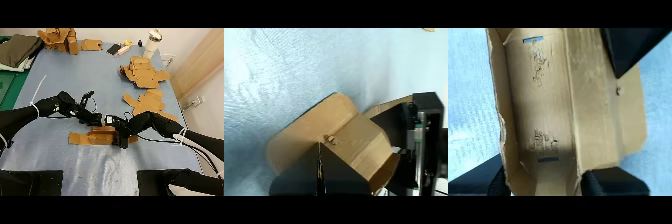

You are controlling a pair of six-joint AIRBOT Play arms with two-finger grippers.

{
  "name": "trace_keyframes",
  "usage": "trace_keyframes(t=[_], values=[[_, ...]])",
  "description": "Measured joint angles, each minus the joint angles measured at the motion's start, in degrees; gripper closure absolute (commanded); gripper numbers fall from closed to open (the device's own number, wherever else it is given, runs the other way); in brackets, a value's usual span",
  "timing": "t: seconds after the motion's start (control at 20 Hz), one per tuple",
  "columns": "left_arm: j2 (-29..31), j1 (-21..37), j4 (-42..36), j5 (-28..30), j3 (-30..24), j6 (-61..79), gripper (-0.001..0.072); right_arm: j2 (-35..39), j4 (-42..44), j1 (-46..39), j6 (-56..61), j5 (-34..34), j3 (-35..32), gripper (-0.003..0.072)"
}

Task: Fold the box.

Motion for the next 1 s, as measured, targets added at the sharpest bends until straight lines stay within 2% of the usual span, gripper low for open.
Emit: trace_keyframes(t=[0.15, 0.35, 0.65, 0.9, 0.95, 1.0], values=[[-0.37, 0.46, 0.72, -0.22, 0.28, 0.66, 0.0699, 0.00, -0.02, 0.00, 0.00, 0.00, 0.00, 0.0183], [2.34, 2.43, 0.98, -4.48, 0.04, 7.65, 0.0701, 0.00, -0.02, 0.00, 0.00, -0.04, 0.00, 0.0183], [15.10, 8.26, 1.66, -12.72, -5.60, 27.89, 0.0698, 0.00, -0.04, 0.00, -0.02, -0.04, 0.00, 0.0183], [22.77, 9.42, 6.27, -16.46, -9.05, 40.46, 0.0693, 0.00, -0.04, 0.00, -0.02, -0.04, 0.00, 0.0183], [23.52, 9.70, 6.69, -16.37, -9.81, 43.28, 0.0524, 0.00, -0.04, 0.00, -0.02, -0.04, 0.00, 0.0183], [24.04, 10.01, 7.19, -15.72, -10.82, 45.68, 0.0171, 0.00, -0.04, 0.00, -0.02, -0.04, 0.00, 0.0183]])
